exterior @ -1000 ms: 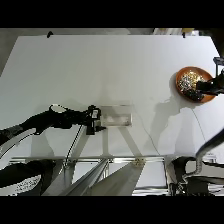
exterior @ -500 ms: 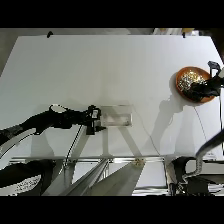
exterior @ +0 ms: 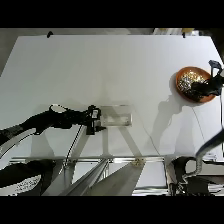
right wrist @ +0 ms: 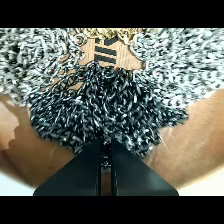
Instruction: Fold the box and place the chain.
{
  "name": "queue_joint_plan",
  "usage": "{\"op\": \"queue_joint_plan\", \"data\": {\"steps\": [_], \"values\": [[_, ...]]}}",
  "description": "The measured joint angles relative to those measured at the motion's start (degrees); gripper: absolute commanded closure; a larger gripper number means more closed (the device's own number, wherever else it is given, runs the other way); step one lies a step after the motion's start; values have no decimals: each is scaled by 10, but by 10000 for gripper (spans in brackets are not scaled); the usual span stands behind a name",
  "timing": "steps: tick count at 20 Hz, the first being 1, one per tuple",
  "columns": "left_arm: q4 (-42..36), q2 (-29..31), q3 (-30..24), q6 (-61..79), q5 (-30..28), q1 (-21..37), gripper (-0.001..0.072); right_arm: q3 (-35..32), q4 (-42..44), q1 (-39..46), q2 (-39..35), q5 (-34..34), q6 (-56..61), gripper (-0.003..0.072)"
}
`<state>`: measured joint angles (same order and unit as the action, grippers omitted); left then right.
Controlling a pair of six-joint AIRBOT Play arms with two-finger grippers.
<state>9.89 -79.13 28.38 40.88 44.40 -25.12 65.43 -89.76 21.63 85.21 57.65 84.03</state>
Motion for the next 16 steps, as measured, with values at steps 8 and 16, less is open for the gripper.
{"op": "queue_joint_plan", "data": {"steps": [8,16], "values": [[0,0,0,0,0,0,571,0,35,-47,-189,56,-51,673],[0,0,0,0,0,0,571,0,142,-205,-392,115,-70,673]]}}
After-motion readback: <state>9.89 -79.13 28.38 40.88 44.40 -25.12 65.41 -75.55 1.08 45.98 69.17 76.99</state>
